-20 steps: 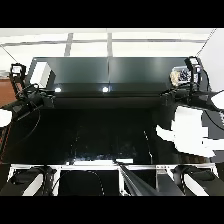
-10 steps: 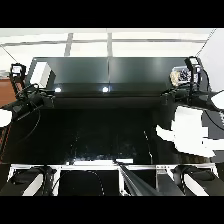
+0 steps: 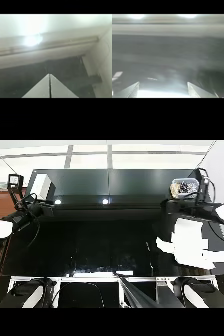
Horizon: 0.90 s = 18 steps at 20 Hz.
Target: Fold the box and place the chain.
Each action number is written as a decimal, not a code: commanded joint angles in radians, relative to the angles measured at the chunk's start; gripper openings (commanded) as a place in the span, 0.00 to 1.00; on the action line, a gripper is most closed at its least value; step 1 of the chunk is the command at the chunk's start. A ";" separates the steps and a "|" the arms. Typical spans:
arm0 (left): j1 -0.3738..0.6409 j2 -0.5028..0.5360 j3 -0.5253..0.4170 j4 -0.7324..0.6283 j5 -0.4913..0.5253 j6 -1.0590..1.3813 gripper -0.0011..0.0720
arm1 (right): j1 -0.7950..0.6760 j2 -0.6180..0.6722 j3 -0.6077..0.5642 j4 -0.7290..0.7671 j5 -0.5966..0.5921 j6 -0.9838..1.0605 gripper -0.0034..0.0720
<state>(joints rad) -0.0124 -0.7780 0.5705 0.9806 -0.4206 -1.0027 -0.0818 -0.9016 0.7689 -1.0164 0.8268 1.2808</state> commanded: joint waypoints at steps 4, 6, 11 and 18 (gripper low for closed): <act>0.000 -0.026 -0.001 -0.025 0.042 0.000 0.34 | -0.566 -0.001 0.014 -0.515 0.098 0.275 0.98; 0.000 -0.032 0.000 -0.035 0.027 -0.006 0.98 | -0.787 -0.019 0.039 -0.496 0.101 0.236 0.98; 0.000 -0.071 0.000 -0.072 -0.037 -0.026 0.98 | -1.076 -0.195 0.091 -0.279 0.278 -0.041 0.98; 0.000 -0.090 0.000 -0.076 -0.035 -0.026 0.98 | -1.105 -0.355 0.091 -0.281 0.453 -0.207 0.98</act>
